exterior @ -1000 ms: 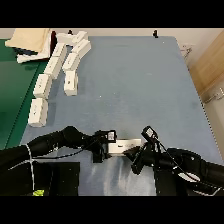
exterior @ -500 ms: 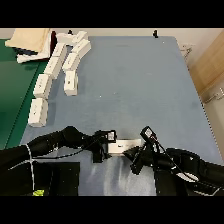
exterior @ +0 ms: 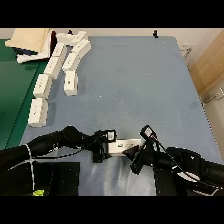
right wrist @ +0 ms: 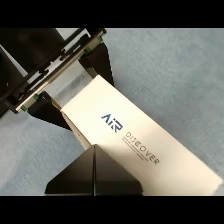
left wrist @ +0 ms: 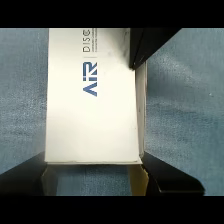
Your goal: Fold the box.
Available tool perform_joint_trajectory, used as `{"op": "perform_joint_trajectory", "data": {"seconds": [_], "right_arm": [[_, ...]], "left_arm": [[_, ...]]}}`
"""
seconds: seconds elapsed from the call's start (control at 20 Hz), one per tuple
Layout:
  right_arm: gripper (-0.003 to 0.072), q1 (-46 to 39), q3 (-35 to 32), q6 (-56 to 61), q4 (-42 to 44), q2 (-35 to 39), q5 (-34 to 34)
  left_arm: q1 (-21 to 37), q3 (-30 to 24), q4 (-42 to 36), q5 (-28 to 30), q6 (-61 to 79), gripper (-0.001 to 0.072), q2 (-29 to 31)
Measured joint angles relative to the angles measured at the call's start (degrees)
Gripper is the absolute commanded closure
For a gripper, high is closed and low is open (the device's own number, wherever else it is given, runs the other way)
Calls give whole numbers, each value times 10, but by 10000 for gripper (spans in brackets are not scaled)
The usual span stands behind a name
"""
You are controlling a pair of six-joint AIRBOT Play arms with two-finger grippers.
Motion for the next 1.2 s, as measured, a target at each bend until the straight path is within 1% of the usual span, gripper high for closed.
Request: {"op": "perform_joint_trajectory", "data": {"seconds": [0.25, 0.35, 0.65, 0.85, 1.0, 1.2], "right_arm": [[685, 0, 5, 0, 1, 10, -9], [685, -4, 6, 1, 0, 19, -3], [685, -37, 6, 9, -37, 55, 83], [686, -44, 6, 32, -77, 84, 135], [685, -46, 6, 45, -101, 89, 153], [686, -46, 7, 54, -113, 81, 158]], "left_arm": [[0, 0, 2, 1, 1, 268, 0], [0, 0, 2, 1, 2, 268, 0], [0, 0, 2, 1, 2, 268, 0], [0, 0, 2, 1, 2, 268, 0], [0, 0, 2, 1, 2, 268, 0], [0, 0, 3, 2, 4, 268, 0]]}}
